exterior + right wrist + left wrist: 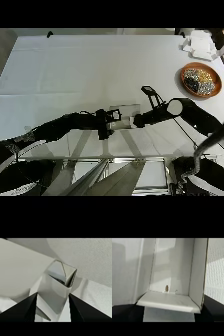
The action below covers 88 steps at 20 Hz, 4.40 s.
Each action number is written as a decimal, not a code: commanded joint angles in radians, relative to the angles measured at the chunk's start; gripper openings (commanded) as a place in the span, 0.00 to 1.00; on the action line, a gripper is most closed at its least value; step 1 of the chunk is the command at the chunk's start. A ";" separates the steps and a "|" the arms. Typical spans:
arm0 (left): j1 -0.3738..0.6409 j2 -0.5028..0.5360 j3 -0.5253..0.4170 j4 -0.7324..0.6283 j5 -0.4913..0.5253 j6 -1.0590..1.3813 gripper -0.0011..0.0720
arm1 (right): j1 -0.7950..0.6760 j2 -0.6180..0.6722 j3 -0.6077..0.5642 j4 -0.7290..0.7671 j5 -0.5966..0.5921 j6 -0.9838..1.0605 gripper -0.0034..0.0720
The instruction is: Fold the box and place the chain.
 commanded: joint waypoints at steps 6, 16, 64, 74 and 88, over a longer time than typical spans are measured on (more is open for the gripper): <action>-0.001 0.000 0.000 0.000 0.000 0.000 0.47 | 0.156 -0.173 0.144 -0.275 0.108 0.383 0.63; -0.001 0.000 0.000 0.000 0.000 0.000 0.47 | 0.184 -0.196 0.144 -0.351 0.055 0.540 0.35; -0.001 0.000 0.000 0.000 0.000 0.000 0.47 | 0.195 -0.122 0.140 -0.380 0.053 0.470 0.07; -0.001 0.000 0.000 0.000 0.000 0.000 0.47 | 0.203 -0.167 0.140 -0.376 0.045 0.489 0.19; -0.001 0.000 0.000 0.000 0.000 0.000 0.47 | 0.203 -0.225 0.126 -0.398 0.067 0.566 0.19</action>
